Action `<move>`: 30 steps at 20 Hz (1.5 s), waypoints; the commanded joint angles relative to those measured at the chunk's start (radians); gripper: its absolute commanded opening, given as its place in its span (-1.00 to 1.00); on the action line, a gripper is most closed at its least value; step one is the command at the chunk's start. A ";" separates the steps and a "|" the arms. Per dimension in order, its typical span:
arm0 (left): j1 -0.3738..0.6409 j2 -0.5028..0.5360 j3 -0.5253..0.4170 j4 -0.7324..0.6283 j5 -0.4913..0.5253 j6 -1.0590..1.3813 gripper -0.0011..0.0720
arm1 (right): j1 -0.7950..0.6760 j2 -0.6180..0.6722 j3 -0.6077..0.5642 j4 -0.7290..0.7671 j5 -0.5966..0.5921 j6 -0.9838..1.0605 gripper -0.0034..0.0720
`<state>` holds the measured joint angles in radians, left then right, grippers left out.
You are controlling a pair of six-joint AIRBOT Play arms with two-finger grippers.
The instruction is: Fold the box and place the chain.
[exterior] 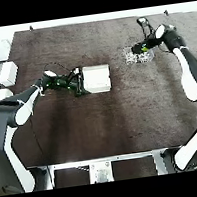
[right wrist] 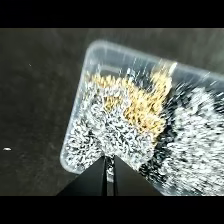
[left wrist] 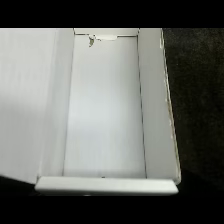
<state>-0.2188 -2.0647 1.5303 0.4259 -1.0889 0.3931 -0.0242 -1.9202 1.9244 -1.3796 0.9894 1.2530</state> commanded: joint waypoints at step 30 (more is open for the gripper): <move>0.000 0.000 0.001 0.000 0.000 0.000 0.63 | 0.484 0.603 -0.183 0.016 0.303 -0.008 -0.88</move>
